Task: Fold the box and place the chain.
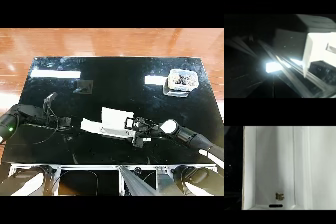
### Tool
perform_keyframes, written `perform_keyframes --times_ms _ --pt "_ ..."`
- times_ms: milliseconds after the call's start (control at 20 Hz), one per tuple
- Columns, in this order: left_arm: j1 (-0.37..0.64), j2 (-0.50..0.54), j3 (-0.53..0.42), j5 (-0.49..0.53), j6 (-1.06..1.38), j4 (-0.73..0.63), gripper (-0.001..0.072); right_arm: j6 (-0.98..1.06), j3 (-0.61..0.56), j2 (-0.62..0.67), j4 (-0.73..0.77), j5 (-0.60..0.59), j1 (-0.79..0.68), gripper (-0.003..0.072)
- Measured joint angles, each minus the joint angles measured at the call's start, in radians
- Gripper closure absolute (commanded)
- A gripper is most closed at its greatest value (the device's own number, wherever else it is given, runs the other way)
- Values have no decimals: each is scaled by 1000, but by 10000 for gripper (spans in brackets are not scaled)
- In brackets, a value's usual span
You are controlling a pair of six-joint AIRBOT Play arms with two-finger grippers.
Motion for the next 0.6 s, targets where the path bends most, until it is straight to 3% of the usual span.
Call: perform_keyframes --times_ms 300,600 --pt "-45 -148 1 -34 -9 -129 693 0 0 0 -1 0 0 81" --pt "-171 -255 61 -61 21 -210 692 -1 0 0 -1 1 0 81"
